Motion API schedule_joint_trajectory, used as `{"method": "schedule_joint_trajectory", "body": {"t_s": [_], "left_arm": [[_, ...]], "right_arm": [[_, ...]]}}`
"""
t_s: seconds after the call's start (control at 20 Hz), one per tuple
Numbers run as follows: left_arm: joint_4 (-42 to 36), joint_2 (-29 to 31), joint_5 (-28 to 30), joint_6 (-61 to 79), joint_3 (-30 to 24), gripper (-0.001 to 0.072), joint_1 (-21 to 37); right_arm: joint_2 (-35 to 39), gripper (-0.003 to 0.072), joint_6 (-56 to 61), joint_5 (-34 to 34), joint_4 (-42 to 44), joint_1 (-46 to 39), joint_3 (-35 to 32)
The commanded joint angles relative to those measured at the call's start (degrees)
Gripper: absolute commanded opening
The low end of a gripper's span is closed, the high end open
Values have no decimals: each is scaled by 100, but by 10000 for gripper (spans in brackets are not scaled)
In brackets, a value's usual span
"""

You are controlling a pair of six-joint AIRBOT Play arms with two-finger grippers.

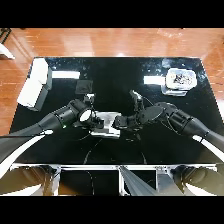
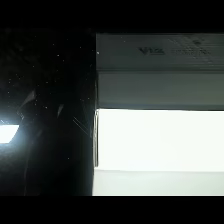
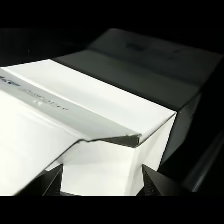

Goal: Fold the box and place the chain.

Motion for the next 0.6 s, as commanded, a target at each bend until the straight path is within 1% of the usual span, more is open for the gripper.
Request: {"method": "schedule_joint_trajectory", "body": {"t_s": [0.0, 0.05, 0.15, 0.55], "left_arm": [[0, 2, 0, 0, 2, 25, -2], [0, 2, 0, 0, 2, 25, -2], [0, 2, -2, 0, 2, 25, -2], [0, 2, 0, 0, 2, 25, -2]], "right_arm": [[2, 538, 186, -179, -387, 2, 57], [2, 538, 186, -170, -376, 2, 57], [2, 473, 184, -170, -374, 2, 57], [0, 473, 186, -142, -472, 4, 57]]}}
